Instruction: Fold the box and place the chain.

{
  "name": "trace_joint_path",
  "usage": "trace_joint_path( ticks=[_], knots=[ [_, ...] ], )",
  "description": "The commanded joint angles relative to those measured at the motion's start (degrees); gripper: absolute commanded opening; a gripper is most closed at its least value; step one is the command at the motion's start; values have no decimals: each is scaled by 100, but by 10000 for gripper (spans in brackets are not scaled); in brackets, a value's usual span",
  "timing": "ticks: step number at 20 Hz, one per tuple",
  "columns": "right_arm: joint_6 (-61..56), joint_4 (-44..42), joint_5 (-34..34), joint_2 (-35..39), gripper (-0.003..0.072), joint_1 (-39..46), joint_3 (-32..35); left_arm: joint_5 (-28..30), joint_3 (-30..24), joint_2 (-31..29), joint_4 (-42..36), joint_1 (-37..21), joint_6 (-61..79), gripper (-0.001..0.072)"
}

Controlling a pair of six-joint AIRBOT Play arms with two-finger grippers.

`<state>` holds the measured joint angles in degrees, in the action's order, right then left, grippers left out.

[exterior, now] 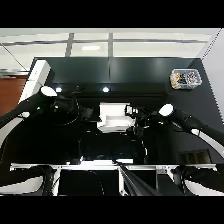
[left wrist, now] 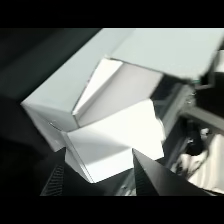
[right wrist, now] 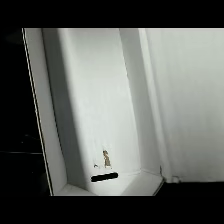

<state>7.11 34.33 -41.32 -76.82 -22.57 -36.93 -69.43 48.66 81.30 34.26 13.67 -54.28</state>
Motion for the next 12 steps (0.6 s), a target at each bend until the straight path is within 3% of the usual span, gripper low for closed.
trace_joint_path(
  ticks=[1,7,12],
  knots=[
    [-2,-2,-2,2,420,-7,0,306,407,0,977,413,-1088,481],
    [-2,0,-2,2,420,-7,0,920,614,0,1226,1023,-1840,481],
    [-2,0,-2,2,420,-7,0,968,614,0,1659,1204,-2511,481]
  ],
)
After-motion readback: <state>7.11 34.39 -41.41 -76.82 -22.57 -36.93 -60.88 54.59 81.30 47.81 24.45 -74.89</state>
